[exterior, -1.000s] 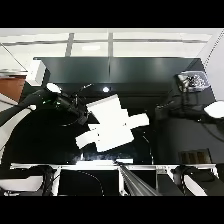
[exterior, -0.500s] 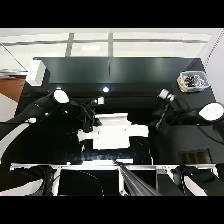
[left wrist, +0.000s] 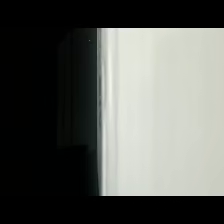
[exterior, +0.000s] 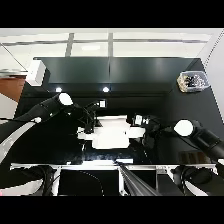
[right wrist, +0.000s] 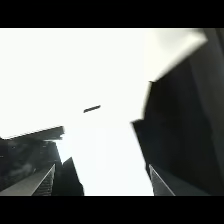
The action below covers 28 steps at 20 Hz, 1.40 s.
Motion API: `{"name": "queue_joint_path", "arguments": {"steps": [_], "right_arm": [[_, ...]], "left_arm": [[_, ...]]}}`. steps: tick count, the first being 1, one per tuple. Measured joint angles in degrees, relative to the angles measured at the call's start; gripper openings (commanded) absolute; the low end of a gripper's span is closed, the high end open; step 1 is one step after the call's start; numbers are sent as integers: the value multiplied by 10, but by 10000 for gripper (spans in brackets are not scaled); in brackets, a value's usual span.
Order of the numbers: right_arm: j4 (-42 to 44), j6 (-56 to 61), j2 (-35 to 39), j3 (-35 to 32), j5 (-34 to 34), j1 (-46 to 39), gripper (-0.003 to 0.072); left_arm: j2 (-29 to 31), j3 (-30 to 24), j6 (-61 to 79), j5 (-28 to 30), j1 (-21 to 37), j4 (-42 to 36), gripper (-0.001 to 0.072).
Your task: Fold the box and place the chain.
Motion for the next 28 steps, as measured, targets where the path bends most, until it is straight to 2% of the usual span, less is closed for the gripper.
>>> {"name": "queue_joint_path", "arguments": {"steps": [12,19,22,28], "right_arm": [[27,-67,-54,-9,-49,97,706],[54,-61,-65,-5,-140,160,706],[43,-30,-51,8,-155,158,707],[17,10,-16,20,-166,99,707]], "left_arm": [[-1,0,0,7,0,3,30],[-1,0,-1,8,0,3,30],[-1,0,-1,8,0,3,30],[-1,0,-2,8,0,3,29]]}}
